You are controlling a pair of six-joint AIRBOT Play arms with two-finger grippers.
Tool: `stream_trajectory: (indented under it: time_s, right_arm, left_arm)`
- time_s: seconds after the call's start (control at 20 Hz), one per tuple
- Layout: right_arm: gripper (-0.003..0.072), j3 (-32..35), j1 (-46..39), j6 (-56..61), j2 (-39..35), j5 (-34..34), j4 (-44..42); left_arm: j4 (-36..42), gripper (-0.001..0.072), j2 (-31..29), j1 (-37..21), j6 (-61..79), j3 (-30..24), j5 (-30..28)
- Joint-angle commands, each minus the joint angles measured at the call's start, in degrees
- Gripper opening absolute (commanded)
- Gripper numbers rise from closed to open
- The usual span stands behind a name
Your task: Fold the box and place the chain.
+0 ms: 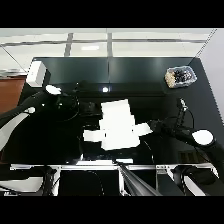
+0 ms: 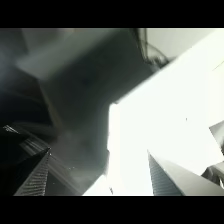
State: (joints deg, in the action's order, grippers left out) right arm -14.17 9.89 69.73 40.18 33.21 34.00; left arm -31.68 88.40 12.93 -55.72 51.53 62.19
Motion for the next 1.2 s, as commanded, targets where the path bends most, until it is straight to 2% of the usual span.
stream_trajectory:
  time_s: [0.0,0.15,0.25,0.3,0.4,0.45,0.55,0.6,0.65,0.8,0.85,0.9,0.95,1.0,1.05,1.1,1.15]
  right_arm:
    - [0.0013,0.0,0.7,0.1,0.4,-2.2,-0.1]
    - [0.0013,0.0,0.7,0.1,0.4,-2.2,-0.1]
    - [0.0013,0.0,0.7,0.1,0.4,-1.9,-0.1]
    - [0.0013,0.0,0.7,0.1,0.4,-1.6,-0.1]
    - [0.0013,0.0,1.2,0.1,0.4,-1.2,0.1]
    - [0.0013,0.0,1.7,0.0,0.4,-1.2,0.1]
    - [0.0013,0.0,2.6,0.0,0.4,-1.2,0.1]
    - [0.0013,0.0,3.0,0.0,0.4,-1.3,0.2]
    - [0.0014,0.0,3.3,0.0,0.4,-1.3,0.2]
    - [0.0014,0.0,3.5,-0.1,0.4,-1.1,0.4]
    - [0.0014,0.0,3.5,-0.1,0.4,-1.1,0.5]
    - [0.0014,0.0,3.5,-0.1,0.4,-1.1,0.5]
    - [0.0019,0.0,3.5,-1.0,0.4,-1.1,0.5]
    - [0.0154,0.0,3.4,-2.0,0.4,-1.1,0.5]
    - [0.0477,-0.3,3.4,-2.8,0.4,-0.8,0.5]
    - [0.0716,-1.6,3.3,-4.7,0.4,1.1,1.4]
    - [0.0714,-4.0,3.0,-6.0,0.4,5.3,4.5]
  left_arm:
    - [7.3,0.0706,4.1,1.0,9.6,0.3,9.8]
    - [8.6,0.0681,7.8,3.7,11.5,1.9,11.0]
    - [7.9,0.0592,10.0,5.2,12.2,4.5,11.5]
    - [7.9,0.0591,11.1,5.7,12.3,6.1,12.3]
    - [6.7,0.0532,13.6,6.1,12.3,9.3,15.2]
    - [5.6,0.0478,14.9,6.2,12.6,11.0,17.5]
    - [4.5,0.0458,17.5,6.7,13.3,14.0,22.7]
    - [3.9,0.0450,18.3,7.0,13.3,15.1,23.4]
    - [3.1,0.0398,18.8,7.2,13.4,15.9,23.4]
    - [1.6,0.0376,19.6,7.9,13.4,18.1,24.7]
    - [0.4,0.0293,19.8,8.2,13.5,18.8,25.7]
    - [-1.0,0.0099,20.1,8.3,13.9,19.5,27.1]
    - [-1.9,0.0043,20.2,8.3,14.4,19.9,28.4]
    - [-2.6,0.0036,20.2,8.2,14.7,20.3,29.1]
    - [-2.9,0.0025,20.2,8.1,14.8,20.8,29.9]
    - [-3.3,0.0024,20.1,8.1,14.8,21.2,30.2]
    - [-4.3,0.0023,19.6,8.1,14.2,21.5,30.0]
